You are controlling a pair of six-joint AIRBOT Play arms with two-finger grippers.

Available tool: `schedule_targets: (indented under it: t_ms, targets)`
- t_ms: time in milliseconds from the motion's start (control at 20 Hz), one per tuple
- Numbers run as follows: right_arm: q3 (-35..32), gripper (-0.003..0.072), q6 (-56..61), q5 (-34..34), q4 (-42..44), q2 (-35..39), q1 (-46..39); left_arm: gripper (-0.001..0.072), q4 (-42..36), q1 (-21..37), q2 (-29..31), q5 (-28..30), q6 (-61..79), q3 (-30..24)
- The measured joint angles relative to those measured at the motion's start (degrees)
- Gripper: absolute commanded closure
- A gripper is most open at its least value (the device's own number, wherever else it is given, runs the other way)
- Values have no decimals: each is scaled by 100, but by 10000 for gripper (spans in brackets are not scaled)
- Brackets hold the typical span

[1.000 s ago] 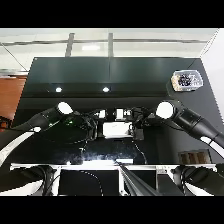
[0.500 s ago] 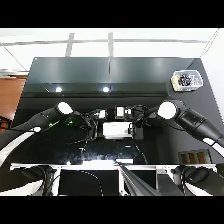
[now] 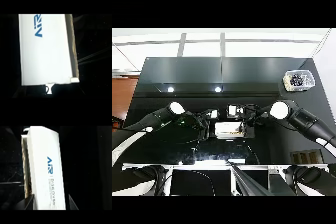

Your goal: Fold the box and place the chain.

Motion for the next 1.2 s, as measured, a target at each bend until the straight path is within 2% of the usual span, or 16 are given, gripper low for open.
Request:
schedule_targets:
  t_ms: [350, 1200]
  targets:
    - [0, 208, 2, 249, -15, -11, 0, 219, 0, 0, -2, -4, -2, 0]
    - [0, 208, 4, 2, 7, -46, 0, 219, 0, 0, -2, -9, -2, 0]
